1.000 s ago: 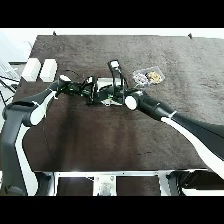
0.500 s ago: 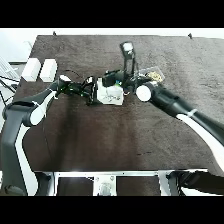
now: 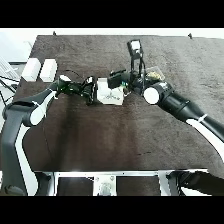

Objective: Fold the box and place the chain.

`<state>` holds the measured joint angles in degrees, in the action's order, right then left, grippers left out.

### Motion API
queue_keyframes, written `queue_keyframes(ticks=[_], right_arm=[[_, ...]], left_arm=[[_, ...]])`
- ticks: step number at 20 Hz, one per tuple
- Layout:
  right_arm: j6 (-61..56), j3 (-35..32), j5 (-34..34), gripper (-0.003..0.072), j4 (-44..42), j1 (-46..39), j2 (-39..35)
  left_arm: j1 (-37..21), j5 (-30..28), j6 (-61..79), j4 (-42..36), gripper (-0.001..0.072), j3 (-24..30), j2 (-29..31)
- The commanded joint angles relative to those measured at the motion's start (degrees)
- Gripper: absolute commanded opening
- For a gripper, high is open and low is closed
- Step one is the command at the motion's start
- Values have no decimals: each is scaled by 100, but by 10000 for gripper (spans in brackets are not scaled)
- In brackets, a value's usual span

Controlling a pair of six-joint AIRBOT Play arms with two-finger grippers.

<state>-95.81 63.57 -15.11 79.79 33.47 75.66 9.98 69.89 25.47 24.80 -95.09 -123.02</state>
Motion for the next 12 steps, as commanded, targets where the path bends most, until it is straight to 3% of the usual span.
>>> queue_keyframes(ticks=[1, 6, 7, 9, 12], right_arm=[[-216, -306, 243, 8, -28, 2, 459], [-216, -317, 457, 9, -214, 2, 1405], [-214, -317, 369, 44, -330, 2, 1421], [-212, -317, 205, 430, -321, 0, 1231], [-144, -317, -79, 453, -39, -164, 708]], left_arm=[[-2, -2, 2, 0, 288, 0, -2], [-2, -2, 2, 0, 288, 0, -2], [-2, -2, 2, 0, 288, 0, -2], [-2, 0, 2, 0, 288, 0, -2], [-2, -2, 2, 0, 288, 0, -2]])
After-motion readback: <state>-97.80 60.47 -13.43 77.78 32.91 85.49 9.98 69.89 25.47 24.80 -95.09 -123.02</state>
